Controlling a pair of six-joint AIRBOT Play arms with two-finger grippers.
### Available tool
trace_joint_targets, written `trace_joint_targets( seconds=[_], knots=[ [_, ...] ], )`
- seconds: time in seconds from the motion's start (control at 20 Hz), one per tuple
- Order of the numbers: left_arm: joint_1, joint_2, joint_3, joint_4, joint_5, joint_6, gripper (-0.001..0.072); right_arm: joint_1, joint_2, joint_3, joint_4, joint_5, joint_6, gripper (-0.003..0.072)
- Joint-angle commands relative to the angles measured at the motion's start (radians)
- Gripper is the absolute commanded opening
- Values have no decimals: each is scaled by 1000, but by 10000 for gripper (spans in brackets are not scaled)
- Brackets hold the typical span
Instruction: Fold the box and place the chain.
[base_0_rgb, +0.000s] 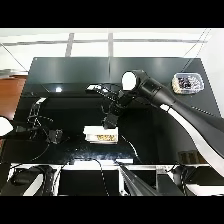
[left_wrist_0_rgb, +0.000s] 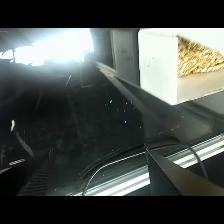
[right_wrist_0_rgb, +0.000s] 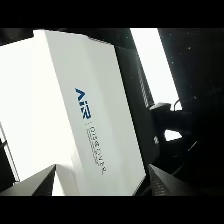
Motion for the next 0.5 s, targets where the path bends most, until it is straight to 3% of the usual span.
trace_joint_targets(
  seconds=[0.0, 0.45],
  knots=[
    [63, -44, 0, -73, 12, 93, 700, 18, -1, 0, 2, 10, -10, 704],
    [63, -108, 0, -95, 55, 98, 700, 79, -1, 0, -63, 23, -7, 704]
  ],
)
